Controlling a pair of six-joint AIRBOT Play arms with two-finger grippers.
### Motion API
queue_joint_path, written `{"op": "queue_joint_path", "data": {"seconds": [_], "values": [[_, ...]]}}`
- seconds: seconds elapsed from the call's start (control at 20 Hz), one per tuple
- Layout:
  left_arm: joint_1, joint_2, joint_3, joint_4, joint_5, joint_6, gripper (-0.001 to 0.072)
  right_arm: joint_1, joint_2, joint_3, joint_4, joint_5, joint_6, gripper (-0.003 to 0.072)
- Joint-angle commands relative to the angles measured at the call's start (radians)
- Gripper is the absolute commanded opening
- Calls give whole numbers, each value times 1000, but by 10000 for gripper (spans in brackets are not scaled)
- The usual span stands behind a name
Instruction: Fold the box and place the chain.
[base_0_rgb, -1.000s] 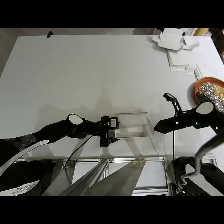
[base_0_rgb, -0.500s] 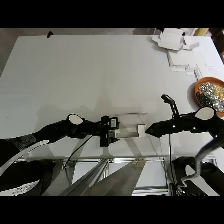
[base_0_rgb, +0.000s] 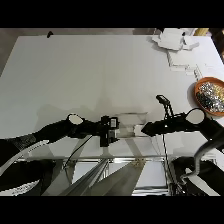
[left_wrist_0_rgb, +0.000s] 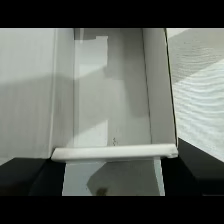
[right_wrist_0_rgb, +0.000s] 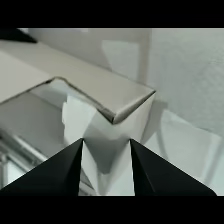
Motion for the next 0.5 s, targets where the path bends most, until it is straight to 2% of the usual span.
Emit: {"op": "queue_joint_path", "data": {"seconds": [0.0,0.05,0.25,0.45], "values": [[0,1,1,0,0,0,208,121,0,62,-255,-86,363,370],[0,1,1,0,0,0,208,159,-1,87,-317,-83,435,424],[0,1,1,0,0,0,208,295,-20,133,-380,-109,576,420],[0,1,1,0,0,0,208,379,-98,134,-468,-89,775,417]]}}
